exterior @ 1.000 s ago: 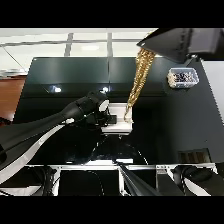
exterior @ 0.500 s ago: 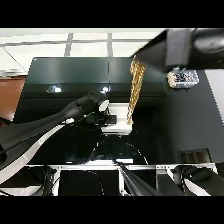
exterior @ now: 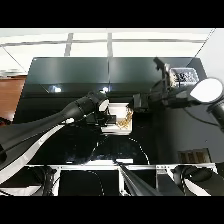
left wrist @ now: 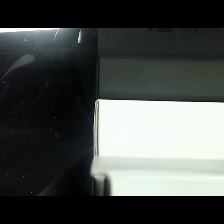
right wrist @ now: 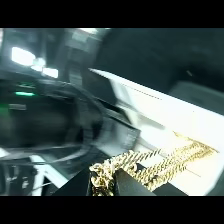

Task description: Fold the box and place the chain.

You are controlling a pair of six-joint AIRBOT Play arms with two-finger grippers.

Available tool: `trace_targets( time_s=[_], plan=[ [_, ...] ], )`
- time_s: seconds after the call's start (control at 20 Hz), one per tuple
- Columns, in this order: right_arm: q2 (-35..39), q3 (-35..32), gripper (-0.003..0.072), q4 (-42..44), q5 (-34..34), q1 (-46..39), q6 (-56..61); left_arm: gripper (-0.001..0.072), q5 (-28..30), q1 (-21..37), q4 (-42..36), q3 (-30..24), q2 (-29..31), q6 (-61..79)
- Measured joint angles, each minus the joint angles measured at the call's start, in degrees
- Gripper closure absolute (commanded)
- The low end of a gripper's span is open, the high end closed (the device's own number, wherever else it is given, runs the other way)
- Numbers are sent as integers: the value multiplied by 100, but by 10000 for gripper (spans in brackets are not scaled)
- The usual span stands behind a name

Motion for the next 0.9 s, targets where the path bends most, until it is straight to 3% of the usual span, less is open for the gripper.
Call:
trace_targets(
  time_s=[0.15, 0.2, 0.25, 0.3, 0.6, 0.9],
  plan=[
    [-13, -549, 670, 127, -426, 50, -26, 683, 0, 0, 0, 0, 0, 7],
    [-35, -660, 587, 238, -538, 94, -68, 683, 0, 0, 0, 0, 0, 11],
    [-55, -732, 426, 350, -671, 133, -105, 683, 0, 0, 0, 0, 0, 11],
    [-68, -789, 408, 448, -763, 155, -138, 683, 2, 0, 0, 0, 0, 11],
    [-103, -896, 412, 595, -691, -166, -358, 684, 2, 0, 0, 0, 0, 9],
    [-103, -896, 413, 232, -225, -1185, -831, 682, -26, 59, 2, 0, 2, 9]
  ],
)
